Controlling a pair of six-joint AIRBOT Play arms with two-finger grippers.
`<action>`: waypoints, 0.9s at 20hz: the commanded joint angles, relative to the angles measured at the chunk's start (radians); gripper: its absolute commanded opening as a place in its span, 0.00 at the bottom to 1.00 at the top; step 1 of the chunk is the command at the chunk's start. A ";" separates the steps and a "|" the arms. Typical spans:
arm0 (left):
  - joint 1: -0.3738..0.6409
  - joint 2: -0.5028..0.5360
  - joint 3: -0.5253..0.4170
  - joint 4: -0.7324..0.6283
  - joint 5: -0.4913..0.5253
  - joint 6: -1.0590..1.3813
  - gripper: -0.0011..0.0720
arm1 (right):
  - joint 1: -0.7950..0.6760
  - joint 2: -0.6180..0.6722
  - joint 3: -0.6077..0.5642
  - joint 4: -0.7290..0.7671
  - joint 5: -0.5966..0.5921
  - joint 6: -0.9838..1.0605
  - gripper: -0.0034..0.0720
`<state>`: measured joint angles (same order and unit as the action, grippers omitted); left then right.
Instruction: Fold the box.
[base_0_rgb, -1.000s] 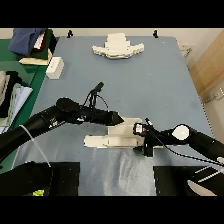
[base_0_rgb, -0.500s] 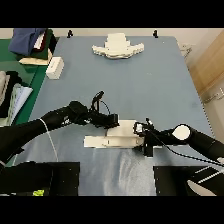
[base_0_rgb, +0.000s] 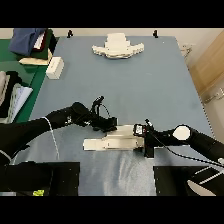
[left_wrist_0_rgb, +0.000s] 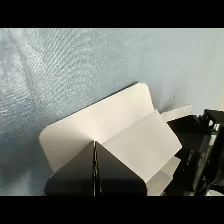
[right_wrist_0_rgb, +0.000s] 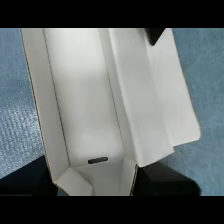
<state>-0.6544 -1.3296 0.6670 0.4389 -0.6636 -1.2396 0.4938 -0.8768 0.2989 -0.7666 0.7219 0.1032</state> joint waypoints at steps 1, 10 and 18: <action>0.001 -0.006 0.008 0.006 -0.017 0.006 0.04 | -0.001 0.001 0.001 0.003 -0.006 0.001 0.73; 0.002 0.225 0.062 0.068 0.037 0.155 0.03 | -0.001 0.001 0.002 0.000 -0.006 0.001 0.73; 0.001 0.688 -0.013 0.419 -0.145 0.156 0.04 | -0.001 0.001 0.001 0.000 -0.005 0.001 0.73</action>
<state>-0.6537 -0.7849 0.6792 0.6983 -0.7067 -1.0924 0.4919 -0.8764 0.2996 -0.7666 0.7151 0.1040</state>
